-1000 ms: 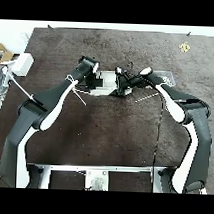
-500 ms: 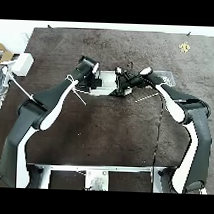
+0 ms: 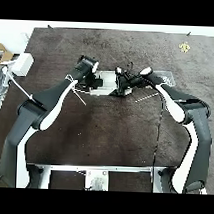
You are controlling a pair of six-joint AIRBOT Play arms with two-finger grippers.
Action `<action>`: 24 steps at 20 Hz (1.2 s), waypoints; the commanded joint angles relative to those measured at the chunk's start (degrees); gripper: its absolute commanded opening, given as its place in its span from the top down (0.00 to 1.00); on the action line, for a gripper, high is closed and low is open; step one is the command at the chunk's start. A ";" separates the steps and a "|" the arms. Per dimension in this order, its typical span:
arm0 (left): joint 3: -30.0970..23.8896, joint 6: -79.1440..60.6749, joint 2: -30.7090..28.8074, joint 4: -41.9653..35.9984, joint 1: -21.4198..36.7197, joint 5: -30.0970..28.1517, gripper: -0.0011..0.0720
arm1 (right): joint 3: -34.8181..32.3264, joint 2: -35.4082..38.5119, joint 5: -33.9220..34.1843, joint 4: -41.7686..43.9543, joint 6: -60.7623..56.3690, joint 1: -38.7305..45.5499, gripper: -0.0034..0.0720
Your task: Fold the box and place the chain.
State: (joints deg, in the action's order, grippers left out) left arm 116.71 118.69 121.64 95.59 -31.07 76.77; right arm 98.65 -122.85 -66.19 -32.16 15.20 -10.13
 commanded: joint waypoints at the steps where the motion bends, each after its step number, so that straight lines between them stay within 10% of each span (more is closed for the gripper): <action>1: 0.07 -0.70 -0.28 -0.72 0.00 0.24 0.53 | -0.02 -0.02 -0.02 0.00 -0.04 -0.02 0.36; 15: 0.63 -4.09 -4.87 0.57 0.00 3.45 0.53 | -0.02 -0.02 -0.02 0.00 -0.02 -0.02 0.36; 24: 1.01 -46.18 -15.67 -10.08 2.16 3.78 0.53 | -0.02 -0.02 -0.02 0.00 -0.02 -0.02 0.36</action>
State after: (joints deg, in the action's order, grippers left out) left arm 117.64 87.85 108.95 92.05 -30.35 80.40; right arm 98.65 -122.85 -66.19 -32.16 15.20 -10.13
